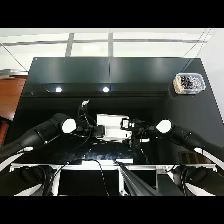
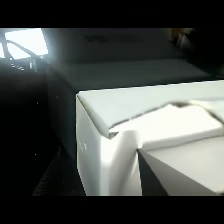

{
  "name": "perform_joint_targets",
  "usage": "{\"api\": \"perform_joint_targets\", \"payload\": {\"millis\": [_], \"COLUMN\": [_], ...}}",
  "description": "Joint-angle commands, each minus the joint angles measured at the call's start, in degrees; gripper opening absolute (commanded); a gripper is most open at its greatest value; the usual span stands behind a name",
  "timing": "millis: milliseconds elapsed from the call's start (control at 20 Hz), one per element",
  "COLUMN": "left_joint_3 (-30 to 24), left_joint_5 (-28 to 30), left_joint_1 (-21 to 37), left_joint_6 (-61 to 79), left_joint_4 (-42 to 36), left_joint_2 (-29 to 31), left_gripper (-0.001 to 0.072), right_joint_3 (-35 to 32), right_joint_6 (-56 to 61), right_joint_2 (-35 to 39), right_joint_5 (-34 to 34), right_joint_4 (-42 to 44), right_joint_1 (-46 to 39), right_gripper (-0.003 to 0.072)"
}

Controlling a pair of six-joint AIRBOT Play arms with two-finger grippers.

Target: Fold the box and place the chain.

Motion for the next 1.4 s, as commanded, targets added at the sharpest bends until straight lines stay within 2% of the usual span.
{"api": "perform_joint_targets", "payload": {"millis": [0, 50, 150, 300, 550, 850, 900, 1000, 1100, 1150, 1350], "left_joint_3": [0.7, 1.7, 5.0, 9.2, 10.8, 12.1, 12.1, 12.1, 12.1, 12.1, 12.1], "left_joint_5": [0.4, 0.0, -1.9, -8.2, -11.3, -11.7, -11.7, -11.7, -11.2, -11.2, -11.5], "left_joint_1": [-1.8, -2.5, -4.0, -4.3, -4.1, -2.1, -2.0, -2.1, -2.6, -3.1, -4.1], "left_joint_6": [-4.7, -5.2, -5.7, -9.5, -9.5, -9.7, -9.8, -11.3, -13.1, -13.2, -15.9], "left_joint_4": [2.2, 2.3, 5.4, 10.4, 11.3, 10.7, 10.7, 11.0, 11.2, 11.5, 13.0], "left_joint_2": [-1.6, -2.5, -4.8, -7.6, -7.7, -7.8, -7.8, -7.9, -8.4, -8.7, -9.1], "left_gripper": [0.0523, 0.0499, 0.0498, 0.0498, 0.0499, 0.0498, 0.0488, 0.0390, 0.0342, 0.0290, 0.0276], "right_joint_3": [0.0, 0.0, 0.0, 0.0, 0.0, 0.0, 0.0, 0.0, 0.0, 0.0, 0.0], "right_joint_6": [0.0, 0.0, 0.0, 0.0, 0.0, 0.0, 0.0, 0.0, 0.0, 0.0, 0.0], "right_joint_2": [0.0, 0.0, 0.0, 0.0, 0.0, 0.0, 0.0, 0.0, 0.0, 0.0, 0.0], "right_joint_5": [0.0, 0.0, 0.0, 0.0, 0.0, 0.0, 0.0, 0.0, 0.0, 0.0, 0.0], "right_joint_4": [0.0, 0.0, 0.0, 0.0, 0.0, 0.0, 0.0, 0.0, 0.0, 0.0, 0.0], "right_joint_1": [0.0, 0.0, 0.0, 0.0, 0.0, 0.0, 0.0, 0.0, 0.0, 0.0, 0.0], "right_gripper": [0.0292, 0.0292, 0.0293, 0.0292, 0.0292, 0.0293, 0.0292, 0.0292, 0.0292, 0.0293, 0.0292]}}
